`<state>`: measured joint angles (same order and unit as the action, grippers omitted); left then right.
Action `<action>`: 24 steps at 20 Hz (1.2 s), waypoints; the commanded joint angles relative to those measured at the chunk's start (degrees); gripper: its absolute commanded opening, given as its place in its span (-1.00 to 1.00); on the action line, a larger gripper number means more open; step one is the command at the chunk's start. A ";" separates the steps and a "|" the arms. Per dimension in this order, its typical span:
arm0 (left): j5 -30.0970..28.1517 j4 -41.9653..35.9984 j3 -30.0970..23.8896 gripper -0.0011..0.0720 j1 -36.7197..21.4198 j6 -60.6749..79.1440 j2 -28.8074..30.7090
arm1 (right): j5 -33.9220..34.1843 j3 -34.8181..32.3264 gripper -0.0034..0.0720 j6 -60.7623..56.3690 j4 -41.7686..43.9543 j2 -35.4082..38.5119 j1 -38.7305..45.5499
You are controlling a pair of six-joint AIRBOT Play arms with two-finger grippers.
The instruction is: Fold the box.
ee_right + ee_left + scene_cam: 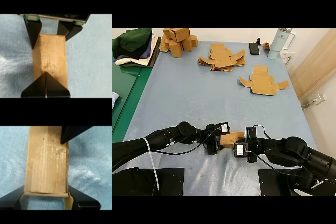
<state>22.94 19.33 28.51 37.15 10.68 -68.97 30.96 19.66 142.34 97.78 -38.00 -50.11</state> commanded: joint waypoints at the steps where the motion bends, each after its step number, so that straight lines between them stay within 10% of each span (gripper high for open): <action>1: 0.00 0.00 0.04 0.41 0.02 0.00 0.02 | -0.31 0.07 -0.89 -0.02 0.17 0.35 -0.02; 6: 0.00 0.00 0.04 0.42 0.02 0.00 0.02 | -1.11 0.15 -0.89 -4.92 -1.99 6.86 0.39; 11: 0.00 -0.02 0.04 0.41 0.02 0.00 0.02 | 8.13 4.46 -0.89 -57.79 -20.76 8.33 9.49; 17: 0.00 0.00 0.04 0.42 0.02 0.00 0.04 | 27.74 16.24 -0.89 -66.71 -10.67 -9.16 20.09; 24: 0.09 0.00 0.07 0.42 -0.07 -0.13 0.22 | 28.44 22.71 -0.89 -68.41 0.42 -25.86 22.03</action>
<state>22.96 19.31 28.51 37.15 10.66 -68.95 57.71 40.64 75.57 94.02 -58.85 -28.80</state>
